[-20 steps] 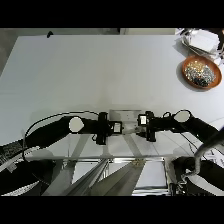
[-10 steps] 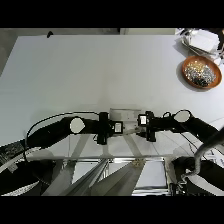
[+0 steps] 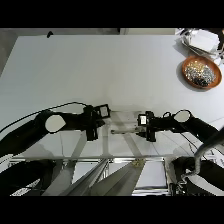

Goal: Fold the box and place the chain.

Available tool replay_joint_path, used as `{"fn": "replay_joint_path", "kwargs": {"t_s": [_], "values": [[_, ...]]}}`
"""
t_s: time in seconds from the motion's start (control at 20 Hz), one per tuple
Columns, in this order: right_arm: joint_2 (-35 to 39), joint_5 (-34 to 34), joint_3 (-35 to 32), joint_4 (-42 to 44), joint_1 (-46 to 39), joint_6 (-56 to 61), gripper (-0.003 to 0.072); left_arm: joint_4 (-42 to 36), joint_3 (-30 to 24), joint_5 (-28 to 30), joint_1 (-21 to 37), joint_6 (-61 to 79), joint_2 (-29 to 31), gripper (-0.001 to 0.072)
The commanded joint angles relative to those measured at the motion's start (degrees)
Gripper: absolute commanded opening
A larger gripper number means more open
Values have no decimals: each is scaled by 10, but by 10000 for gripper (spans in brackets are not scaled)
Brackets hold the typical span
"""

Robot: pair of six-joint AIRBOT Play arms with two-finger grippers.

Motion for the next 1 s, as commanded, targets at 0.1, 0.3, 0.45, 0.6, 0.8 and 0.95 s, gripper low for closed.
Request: {"fn": "replay_joint_path", "kwargs": {"t_s": [0.1,0.3,0.45,0.6,0.8,0.95], "values": [[0,0,0,0,0,0,467,108,-8,-113,79,-392,43,5],[0,0,0,0,0,0,467,63,-14,-97,100,-469,-20,5],[0,0,0,0,0,0,467,-2,-14,-56,89,-466,-90,5],[0,0,0,0,0,0,467,-21,-14,-43,70,-465,-129,5],[0,0,0,0,0,0,467,-46,-14,-28,55,-456,-147,10],[0,0,0,0,0,0,467,-95,-14,-26,45,-401,-147,10]]}}
